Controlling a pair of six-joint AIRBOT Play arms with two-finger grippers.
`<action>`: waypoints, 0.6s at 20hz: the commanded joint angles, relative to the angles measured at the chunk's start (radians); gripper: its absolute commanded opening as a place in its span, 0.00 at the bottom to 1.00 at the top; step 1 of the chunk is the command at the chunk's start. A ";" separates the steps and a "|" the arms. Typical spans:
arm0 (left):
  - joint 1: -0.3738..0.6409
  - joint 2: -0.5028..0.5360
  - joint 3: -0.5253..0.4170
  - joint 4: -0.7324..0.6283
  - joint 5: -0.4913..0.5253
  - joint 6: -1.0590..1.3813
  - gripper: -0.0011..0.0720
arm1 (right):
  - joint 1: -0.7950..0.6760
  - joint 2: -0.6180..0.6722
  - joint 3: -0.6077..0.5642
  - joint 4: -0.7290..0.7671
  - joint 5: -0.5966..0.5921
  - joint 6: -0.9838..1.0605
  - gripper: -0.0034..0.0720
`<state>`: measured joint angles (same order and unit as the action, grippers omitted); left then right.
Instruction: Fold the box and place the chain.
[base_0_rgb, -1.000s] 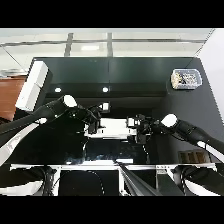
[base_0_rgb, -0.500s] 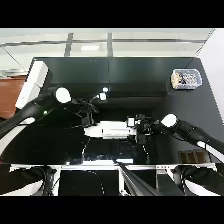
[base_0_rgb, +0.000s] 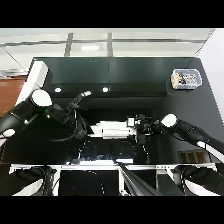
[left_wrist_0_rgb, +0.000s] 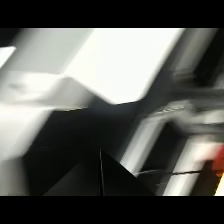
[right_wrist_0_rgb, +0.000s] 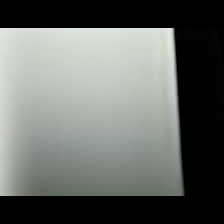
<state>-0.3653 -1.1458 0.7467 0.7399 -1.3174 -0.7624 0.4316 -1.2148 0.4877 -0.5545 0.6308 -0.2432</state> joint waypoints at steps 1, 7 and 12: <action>-0.075 0.000 -0.114 -0.248 0.077 0.045 0.05 | 0.000 0.000 0.000 0.000 0.001 0.000 0.07; -0.122 0.000 -0.051 -0.396 0.587 0.258 0.05 | 0.000 0.000 0.000 0.000 0.001 0.000 0.07; -0.122 -0.053 -0.010 -0.173 0.746 0.135 0.05 | 0.000 0.000 0.000 0.000 0.001 0.000 0.07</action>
<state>-0.4843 -1.1683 0.7155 0.4473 -0.6849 -0.5621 0.4316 -1.2148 0.4877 -0.5545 0.6312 -0.2428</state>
